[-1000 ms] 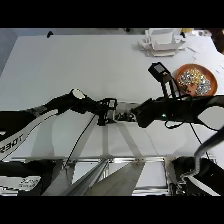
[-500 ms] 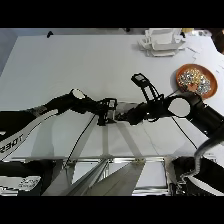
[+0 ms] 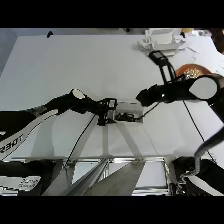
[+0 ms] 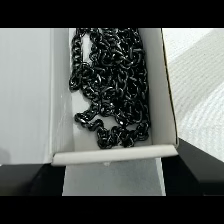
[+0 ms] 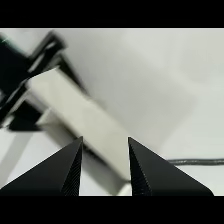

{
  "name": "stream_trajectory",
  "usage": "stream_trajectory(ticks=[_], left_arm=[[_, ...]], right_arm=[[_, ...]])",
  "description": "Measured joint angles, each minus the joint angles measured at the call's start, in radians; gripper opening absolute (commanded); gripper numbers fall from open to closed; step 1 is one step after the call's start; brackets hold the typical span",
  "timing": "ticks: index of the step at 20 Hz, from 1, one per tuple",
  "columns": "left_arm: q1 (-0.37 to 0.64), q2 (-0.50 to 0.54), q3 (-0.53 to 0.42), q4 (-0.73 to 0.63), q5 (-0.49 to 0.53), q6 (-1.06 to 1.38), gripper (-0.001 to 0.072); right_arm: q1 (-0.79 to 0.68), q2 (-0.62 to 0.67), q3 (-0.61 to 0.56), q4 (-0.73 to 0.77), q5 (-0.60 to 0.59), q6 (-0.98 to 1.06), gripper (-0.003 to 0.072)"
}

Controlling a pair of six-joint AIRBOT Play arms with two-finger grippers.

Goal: Fold the box and place the chain.

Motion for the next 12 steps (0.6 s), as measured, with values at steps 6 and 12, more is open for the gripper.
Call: stream_trajectory(ticks=[6,12], left_arm=[[0.0,0.0,0.0,0.0,0.0,0.0,0.0209],[0.0,0.0,0.0,0.0,0.0,0.0,0.0209]], right_arm=[[-0.169,-0.122,0.014,-0.148,-0.012,-0.001,0.0202],[-0.225,-0.298,0.008,-0.187,0.02,-0.001,0.0387]])
